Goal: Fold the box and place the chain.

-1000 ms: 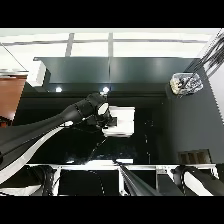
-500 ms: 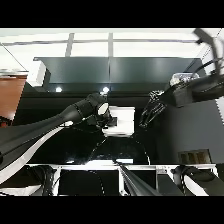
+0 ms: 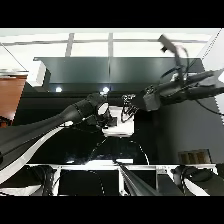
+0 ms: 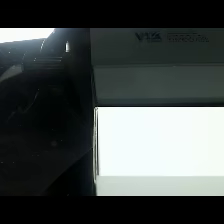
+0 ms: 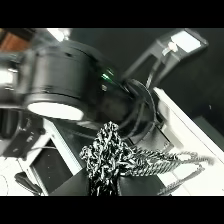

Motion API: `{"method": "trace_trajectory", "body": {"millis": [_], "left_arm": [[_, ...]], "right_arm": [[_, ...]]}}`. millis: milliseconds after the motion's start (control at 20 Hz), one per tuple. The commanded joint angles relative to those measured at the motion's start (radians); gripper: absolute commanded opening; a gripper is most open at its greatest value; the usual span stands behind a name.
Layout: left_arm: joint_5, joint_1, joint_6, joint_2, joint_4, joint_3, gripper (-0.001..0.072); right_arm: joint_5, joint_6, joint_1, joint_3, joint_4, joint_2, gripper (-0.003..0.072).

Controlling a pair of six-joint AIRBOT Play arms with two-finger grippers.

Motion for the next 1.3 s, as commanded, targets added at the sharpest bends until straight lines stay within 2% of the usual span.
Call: {"method": "trace_trajectory", "body": {"millis": [0,250,400,600,800,850,900,1050,1150,1250], "left_arm": [[-0.003,0.000,0.000,0.000,0.000,0.000,0.0027],[-0.003,0.000,0.000,0.000,0.000,0.000,0.0027],[-0.003,0.000,0.000,0.000,0.000,0.000,0.0027],[-0.002,0.000,0.000,0.000,0.000,0.000,0.0027],[-0.002,0.000,0.000,0.000,0.000,0.000,0.0027],[-0.002,0.000,0.000,0.000,0.000,0.000,0.0027],[-0.002,0.000,0.000,0.000,0.000,0.000,0.0027],[-0.003,0.000,0.000,0.000,0.000,0.000,0.0027],[-0.006,0.000,0.000,0.000,0.001,0.000,0.0027],[-0.008,0.000,0.000,0.000,0.001,0.000,0.0027]], "right_arm": [[-0.033,0.017,0.024,-0.049,-0.036,-0.043,0.0014],[-0.040,0.079,0.024,-0.080,-0.204,-0.049,0.0015],[-0.065,0.092,0.031,-0.116,-0.169,-0.049,0.0015],[-0.210,0.101,0.089,-0.189,-0.101,-0.074,0.0015],[-0.211,0.111,0.092,-0.189,-0.103,-0.099,0.0018],[-0.207,0.116,0.092,-0.189,-0.108,-0.099,0.0120],[-0.195,0.120,0.091,-0.188,-0.119,-0.098,0.0294],[-0.092,0.120,0.033,-0.188,-0.156,-0.087,0.0309],[-0.008,0.120,-0.056,-0.188,-0.190,-0.042,0.0309],[0.057,0.125,-0.139,-0.188,-0.285,0.031,0.0309]]}}
